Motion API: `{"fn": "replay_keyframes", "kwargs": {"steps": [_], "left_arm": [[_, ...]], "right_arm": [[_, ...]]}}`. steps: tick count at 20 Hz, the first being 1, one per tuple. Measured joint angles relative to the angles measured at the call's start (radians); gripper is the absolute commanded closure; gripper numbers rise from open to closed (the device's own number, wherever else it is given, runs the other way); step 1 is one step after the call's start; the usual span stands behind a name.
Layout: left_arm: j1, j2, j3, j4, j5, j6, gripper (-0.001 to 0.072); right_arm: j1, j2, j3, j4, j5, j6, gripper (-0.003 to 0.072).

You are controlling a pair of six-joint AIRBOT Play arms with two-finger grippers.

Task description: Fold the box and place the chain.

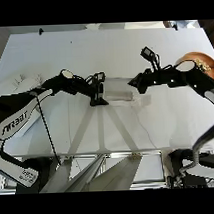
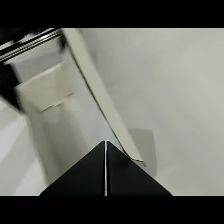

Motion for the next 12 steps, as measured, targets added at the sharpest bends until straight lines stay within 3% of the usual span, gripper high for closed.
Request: {"fn": "replay_keyframes", "kwargs": {"steps": [6,12], "left_arm": [[0.000,0.000,0.000,0.000,0.000,-0.001,0.0431],[0.000,0.000,0.000,0.000,0.001,0.001,0.0431]], "right_arm": [[0.012,-0.099,0.000,0.007,-0.107,0.049,0.0673],[0.015,-0.046,0.000,-0.005,-0.048,0.063,0.0671]]}}
